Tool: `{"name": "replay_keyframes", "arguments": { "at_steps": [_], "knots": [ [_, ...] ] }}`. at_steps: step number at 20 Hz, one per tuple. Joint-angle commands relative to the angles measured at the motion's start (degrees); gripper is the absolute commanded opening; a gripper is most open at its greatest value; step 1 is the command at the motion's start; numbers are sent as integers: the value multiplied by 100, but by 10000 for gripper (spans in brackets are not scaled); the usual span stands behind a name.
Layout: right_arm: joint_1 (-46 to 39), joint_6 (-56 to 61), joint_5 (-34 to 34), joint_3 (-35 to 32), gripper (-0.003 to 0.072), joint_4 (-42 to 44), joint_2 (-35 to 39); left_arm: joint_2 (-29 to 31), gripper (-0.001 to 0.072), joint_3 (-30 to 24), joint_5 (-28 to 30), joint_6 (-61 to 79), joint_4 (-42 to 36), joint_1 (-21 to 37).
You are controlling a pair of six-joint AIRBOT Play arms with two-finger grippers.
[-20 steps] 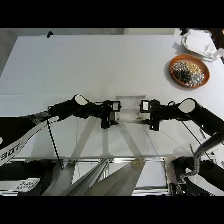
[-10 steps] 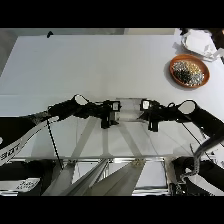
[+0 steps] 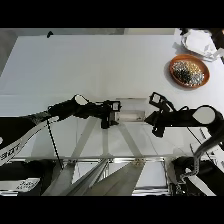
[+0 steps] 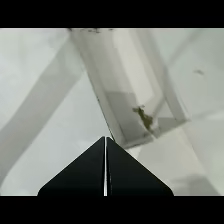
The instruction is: Fold the box and place the chain.
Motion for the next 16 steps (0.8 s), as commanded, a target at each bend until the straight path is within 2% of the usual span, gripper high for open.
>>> {"name": "replay_keyframes", "arguments": {
  "at_steps": [1,3,6,8,12,14,16],
  "knots": [
    [-2,3010,-334,-2,11,-1248,772,4,314,0,-15,9,0,4],
    [-2,4398,-501,-2,11,-2131,938,4,314,0,-15,9,2,4],
    [-9,5958,-391,-2,11,-3333,927,4,314,0,-17,9,0,4],
    [-328,6339,-354,-2,10,-3615,894,4,314,0,-15,9,0,4],
    [-1419,5770,-306,-4,10,-3329,520,4,314,0,-20,9,0,4],
    [-1700,5211,-293,-9,11,-2634,0,4,314,0,-17,7,0,4],
    [-1720,4470,-319,-17,10,-1576,-634,4,314,0,-20,9,0,4]
  ]
}}
